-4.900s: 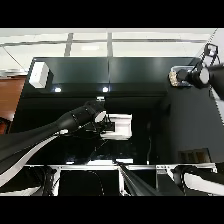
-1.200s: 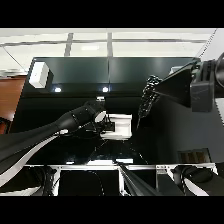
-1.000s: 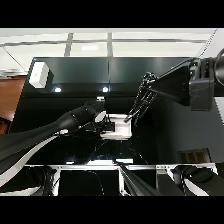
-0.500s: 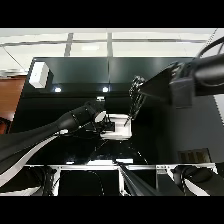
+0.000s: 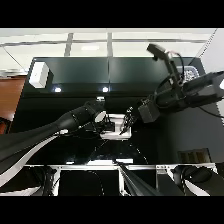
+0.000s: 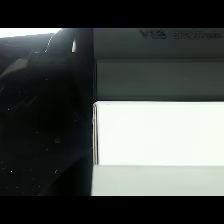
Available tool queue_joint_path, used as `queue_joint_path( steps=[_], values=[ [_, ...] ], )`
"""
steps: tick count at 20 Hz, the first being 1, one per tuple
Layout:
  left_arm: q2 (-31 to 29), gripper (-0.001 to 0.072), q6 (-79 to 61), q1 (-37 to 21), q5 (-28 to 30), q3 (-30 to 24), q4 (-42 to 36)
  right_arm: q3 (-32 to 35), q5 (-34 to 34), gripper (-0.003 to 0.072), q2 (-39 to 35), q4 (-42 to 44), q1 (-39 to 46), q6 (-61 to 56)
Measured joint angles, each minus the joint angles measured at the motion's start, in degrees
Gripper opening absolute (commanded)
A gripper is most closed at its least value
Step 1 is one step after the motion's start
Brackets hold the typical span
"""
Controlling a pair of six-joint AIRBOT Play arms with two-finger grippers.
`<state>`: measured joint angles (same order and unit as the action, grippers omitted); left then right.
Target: Fold the box and place the chain.
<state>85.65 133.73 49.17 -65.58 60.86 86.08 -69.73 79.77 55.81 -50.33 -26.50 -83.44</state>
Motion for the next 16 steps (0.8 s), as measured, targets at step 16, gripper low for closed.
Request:
queue_joint_path(
  steps=[16],
  values=[
    [0.0,0.0026,0.0,0.0,-0.7,0.0,0.0,17.1,-16.3,0.0016,1.0,0.4,-4.8,-5.6]
  ],
)
